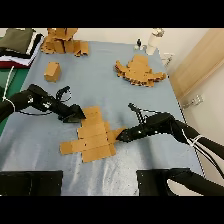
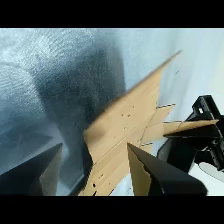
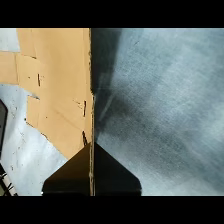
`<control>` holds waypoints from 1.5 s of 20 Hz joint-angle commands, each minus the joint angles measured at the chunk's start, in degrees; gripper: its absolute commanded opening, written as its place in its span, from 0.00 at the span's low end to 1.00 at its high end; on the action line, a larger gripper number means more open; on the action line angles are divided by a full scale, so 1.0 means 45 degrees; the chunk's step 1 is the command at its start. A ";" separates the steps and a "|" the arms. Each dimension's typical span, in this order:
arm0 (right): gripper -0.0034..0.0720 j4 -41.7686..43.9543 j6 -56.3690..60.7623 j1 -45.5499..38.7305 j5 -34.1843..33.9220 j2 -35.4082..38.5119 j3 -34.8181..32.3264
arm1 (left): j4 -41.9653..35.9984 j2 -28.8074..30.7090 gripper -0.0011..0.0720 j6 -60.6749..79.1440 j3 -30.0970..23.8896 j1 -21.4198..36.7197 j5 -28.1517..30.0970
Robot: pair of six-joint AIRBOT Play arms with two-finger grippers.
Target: Fold the box.
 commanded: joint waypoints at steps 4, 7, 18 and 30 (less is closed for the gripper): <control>0.04 -0.0010 0.0000 0.0117 0.0078 0.0039 -0.0034 | -0.0957 -0.0879 0.83 0.1899 -0.0019 -0.0641 -0.0389; 0.04 -0.0083 0.0000 0.0117 0.0063 0.0039 -0.0034 | -0.1846 -0.1112 0.65 0.2934 -0.0015 -0.0627 -0.0884; 0.04 -0.0141 0.0097 0.0117 0.0034 0.0039 -0.0034 | -0.1982 -0.1112 0.25 0.4177 -0.0005 -0.0471 -0.1379; 0.68 -0.3905 0.4197 -0.1792 -0.0491 0.0068 0.3954 | -0.1865 -0.0350 0.03 0.6450 0.0680 -0.0646 -0.1700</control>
